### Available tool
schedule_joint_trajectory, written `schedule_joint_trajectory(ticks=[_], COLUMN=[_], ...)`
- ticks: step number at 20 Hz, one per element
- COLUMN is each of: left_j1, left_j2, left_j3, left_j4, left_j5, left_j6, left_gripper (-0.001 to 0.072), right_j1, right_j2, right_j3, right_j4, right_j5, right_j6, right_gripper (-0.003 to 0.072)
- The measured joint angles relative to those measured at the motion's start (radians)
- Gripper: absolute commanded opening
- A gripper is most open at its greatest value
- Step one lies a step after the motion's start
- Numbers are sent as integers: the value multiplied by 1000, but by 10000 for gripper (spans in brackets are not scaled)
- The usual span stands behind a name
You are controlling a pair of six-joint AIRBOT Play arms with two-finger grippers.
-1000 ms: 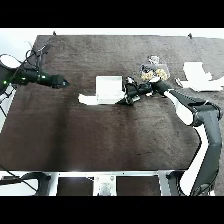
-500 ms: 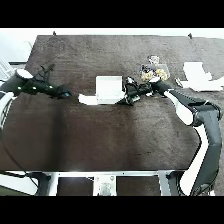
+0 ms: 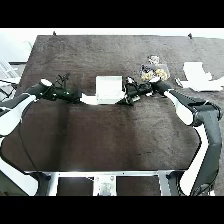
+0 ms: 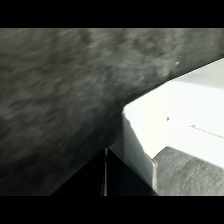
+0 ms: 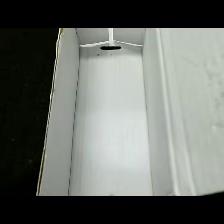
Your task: Fold the box and place the chain.
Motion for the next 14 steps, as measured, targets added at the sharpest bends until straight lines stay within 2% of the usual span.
schedule_joint_trajectory(ticks=[4, 9, 10, 11, 14], left_j1=[-32, -44, -45, -45, -47], left_j2=[-13, -8, -2, 6, 23], left_j3=[23, 65, 72, 77, 85], left_j4=[-27, -54, -57, -60, -60], left_j5=[7, -35, -42, -46, -55], left_j6=[13, 19, 20, 20, 20], left_gripper=[21, 23, 80, 240, 237], right_j1=[0, 0, 0, 0, 0], right_j2=[0, 0, 0, 0, 0], right_j3=[0, 0, 0, 0, 0], right_j4=[0, 0, 0, 0, 0], right_j5=[0, 0, 0, 0, 0], right_j6=[0, 0, 0, 0, 0], right_gripper=[590, 591, 590, 591, 590])
